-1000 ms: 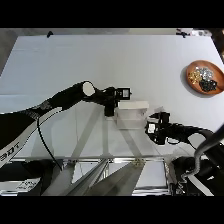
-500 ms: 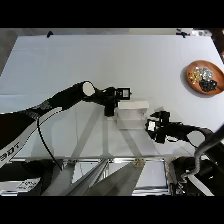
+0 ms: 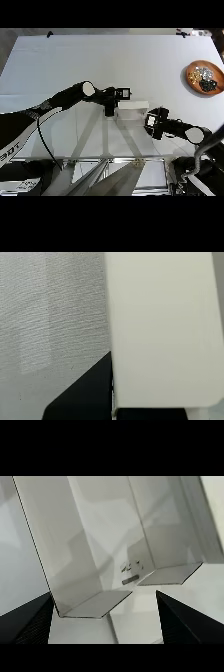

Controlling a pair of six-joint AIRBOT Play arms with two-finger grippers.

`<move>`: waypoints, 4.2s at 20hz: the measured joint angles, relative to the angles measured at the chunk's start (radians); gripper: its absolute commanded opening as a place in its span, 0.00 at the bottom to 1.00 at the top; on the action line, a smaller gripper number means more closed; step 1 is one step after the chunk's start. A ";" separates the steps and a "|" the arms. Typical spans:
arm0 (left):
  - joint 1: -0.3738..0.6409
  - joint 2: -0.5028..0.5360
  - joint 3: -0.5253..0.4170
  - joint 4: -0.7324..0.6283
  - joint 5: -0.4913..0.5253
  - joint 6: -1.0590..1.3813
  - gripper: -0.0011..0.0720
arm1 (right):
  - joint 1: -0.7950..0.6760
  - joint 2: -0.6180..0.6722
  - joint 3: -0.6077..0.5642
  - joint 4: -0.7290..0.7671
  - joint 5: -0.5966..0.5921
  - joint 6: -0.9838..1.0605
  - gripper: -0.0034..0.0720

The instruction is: Fold the box and place the chain.

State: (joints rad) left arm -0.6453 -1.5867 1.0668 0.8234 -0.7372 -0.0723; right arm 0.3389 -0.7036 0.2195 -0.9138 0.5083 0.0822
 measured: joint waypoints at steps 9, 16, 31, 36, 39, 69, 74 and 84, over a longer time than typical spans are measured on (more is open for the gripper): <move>0.000 0.000 0.000 0.000 0.000 0.000 0.04 | -0.091 -0.005 0.026 0.154 0.050 -0.188 0.99; 0.000 0.000 0.000 0.000 0.000 0.000 0.04 | -0.140 -0.109 0.085 0.264 0.145 -0.369 0.99; 0.000 0.000 0.000 0.000 0.000 0.000 0.04 | -0.273 -0.229 0.143 0.352 0.287 -0.489 0.99; 0.000 0.000 0.000 0.000 0.000 0.000 0.04 | -0.296 -0.282 0.153 0.372 0.299 -0.520 0.99; 0.000 0.000 0.000 0.000 0.000 0.000 0.04 | -0.319 -0.304 0.173 0.377 0.310 -0.528 0.99; 0.000 0.000 0.000 0.000 -0.003 0.001 0.04 | -0.259 -0.488 0.233 0.409 0.258 -0.666 0.97; 0.000 0.000 0.000 0.000 -0.002 0.001 0.04 | -0.255 -0.493 0.233 0.393 0.281 -0.621 0.95; 0.000 0.001 0.000 0.001 -0.002 0.001 0.04 | -0.255 -0.493 0.233 0.375 0.286 -0.605 0.85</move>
State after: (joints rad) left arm -0.6453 -1.5860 1.0668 0.8242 -0.7391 -0.0715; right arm 0.0841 -1.1965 0.4526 -0.5385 0.7944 -0.5228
